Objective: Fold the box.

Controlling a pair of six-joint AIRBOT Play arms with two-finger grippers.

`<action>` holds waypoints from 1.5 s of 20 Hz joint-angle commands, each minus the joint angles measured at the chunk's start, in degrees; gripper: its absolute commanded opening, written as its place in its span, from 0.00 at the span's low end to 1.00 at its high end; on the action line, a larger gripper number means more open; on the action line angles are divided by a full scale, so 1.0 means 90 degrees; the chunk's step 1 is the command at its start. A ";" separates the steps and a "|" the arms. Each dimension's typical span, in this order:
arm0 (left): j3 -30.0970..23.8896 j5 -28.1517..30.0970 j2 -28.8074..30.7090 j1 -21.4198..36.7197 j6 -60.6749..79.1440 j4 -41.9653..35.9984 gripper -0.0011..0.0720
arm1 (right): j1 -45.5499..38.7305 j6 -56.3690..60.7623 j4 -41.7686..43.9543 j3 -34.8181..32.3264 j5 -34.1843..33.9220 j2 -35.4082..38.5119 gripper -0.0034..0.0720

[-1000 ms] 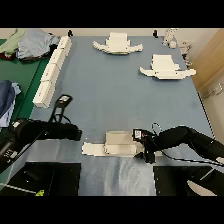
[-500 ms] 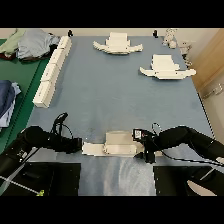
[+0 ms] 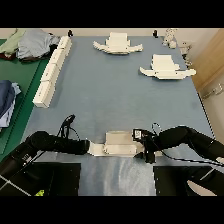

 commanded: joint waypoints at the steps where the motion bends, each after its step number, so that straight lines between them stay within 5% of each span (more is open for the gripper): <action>1: -0.0061 0.0338 -0.0097 -0.0330 0.0022 -0.0148 0.03 | -0.0002 0.0002 0.0000 0.0005 0.0002 0.0005 0.73; 6: -0.0061 0.0500 -0.0350 -0.0384 0.0027 -0.0148 0.03 | -0.0002 0.0002 0.0000 0.0005 0.0002 0.0005 0.73; 11: -0.0010 0.0491 -0.0532 -0.0396 0.1027 -0.1396 0.03 | -0.0002 0.0002 0.0000 0.0005 0.0002 0.0005 0.73; 20: 0.0306 0.0398 -0.0532 -0.0381 0.0952 -0.1399 0.04 | -0.0002 0.0002 0.0000 0.0005 0.0000 0.0005 0.73; 21: 0.0335 0.0359 -0.0532 -0.0381 0.0954 -0.1401 0.15 | -0.0002 0.0002 0.0000 0.0005 0.0000 0.0005 0.73; 22: 0.0384 0.0304 -0.0532 -0.0381 0.0945 -0.1428 0.56 | -0.0002 0.0002 0.0000 0.0005 0.0000 0.0005 0.73; 24: 0.0495 0.0209 -0.0532 -0.0381 0.0947 -0.1433 0.49 | -0.0002 0.0002 0.0000 0.0005 0.0000 0.0005 0.73; 30: 0.0588 0.0338 -0.0532 -0.0384 0.0840 -0.1501 0.49 | -0.0002 0.0000 0.0000 0.0005 0.0000 0.0005 0.73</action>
